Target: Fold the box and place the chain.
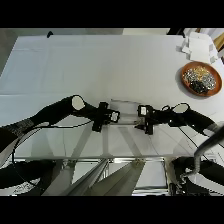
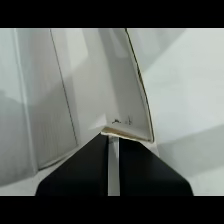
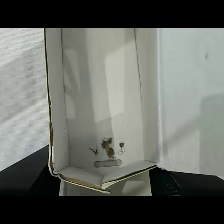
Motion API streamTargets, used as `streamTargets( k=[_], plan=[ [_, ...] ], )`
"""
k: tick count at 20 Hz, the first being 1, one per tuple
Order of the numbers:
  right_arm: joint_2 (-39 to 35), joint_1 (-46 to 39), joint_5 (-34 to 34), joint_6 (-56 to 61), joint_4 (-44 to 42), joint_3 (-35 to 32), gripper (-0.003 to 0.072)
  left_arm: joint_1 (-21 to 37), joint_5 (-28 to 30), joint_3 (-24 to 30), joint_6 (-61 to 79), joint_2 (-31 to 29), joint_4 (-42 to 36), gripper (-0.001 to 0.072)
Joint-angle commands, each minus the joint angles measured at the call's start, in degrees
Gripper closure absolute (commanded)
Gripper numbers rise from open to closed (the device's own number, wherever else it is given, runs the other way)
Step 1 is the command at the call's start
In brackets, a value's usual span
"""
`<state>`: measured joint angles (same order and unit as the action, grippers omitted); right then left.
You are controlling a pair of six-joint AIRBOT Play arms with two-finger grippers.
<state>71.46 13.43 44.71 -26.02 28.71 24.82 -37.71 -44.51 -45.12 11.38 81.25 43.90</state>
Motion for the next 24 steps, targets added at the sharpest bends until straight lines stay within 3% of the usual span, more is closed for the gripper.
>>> streamTargets(
  k=[1, 5, 7, 11, 15, 16, 17, 23, 24],
  plan=[
    [0.0, 0.0, 0.1, 0.1, 0.0, 0.0, 0.039, -1.4, 1.0, 0.0, 0.0, 0.0, -0.6, 0.065],
    [0.0, 0.0, 0.0, 0.1, 0.0, 0.0, 0.039, -2.1, 1.0, 0.0, 0.0, 0.0, -0.7, 0.062],
    [0.0, 0.0, 0.1, 0.1, 0.0, 0.0, 0.039, -2.4, 1.1, 0.0, 0.0, 0.1, -0.6, 0.0488],
    [0.0, 0.0, 0.0, 0.1, 0.0, 0.0, 0.039, -2.4, 1.2, 0.0, 0.0, 0.2, -0.6, 0.0345],
    [0.0, 0.0, 0.0, 0.1, 0.0, 0.0, 0.039, -2.4, 1.7, 0.0, 0.0, 0.4, -0.3, 0.0314],
    [0.0, 0.0, 0.0, 0.1, 0.0, 0.0, 0.039, -2.4, 2.3, 0.0, 0.0, 0.4, -0.1, 0.0289],
    [0.0, 0.0, 0.0, 0.1, 0.0, 0.0, 0.039, -2.4, 3.2, 0.0, 0.0, 0.4, 0.1, 0.02],
    [0.0, 0.0, 0.0, 0.1, 0.0, 0.0, 0.039, -2.4, 5.3, 0.0, -0.1, 0.3, 0.1, 0.0197],
    [0.0, 0.0, 0.0, 0.1, 0.0, 0.0, 0.039, -2.4, 5.2, 0.0, -1.3, 0.2, 0.3, 0.0236]
  ],
)
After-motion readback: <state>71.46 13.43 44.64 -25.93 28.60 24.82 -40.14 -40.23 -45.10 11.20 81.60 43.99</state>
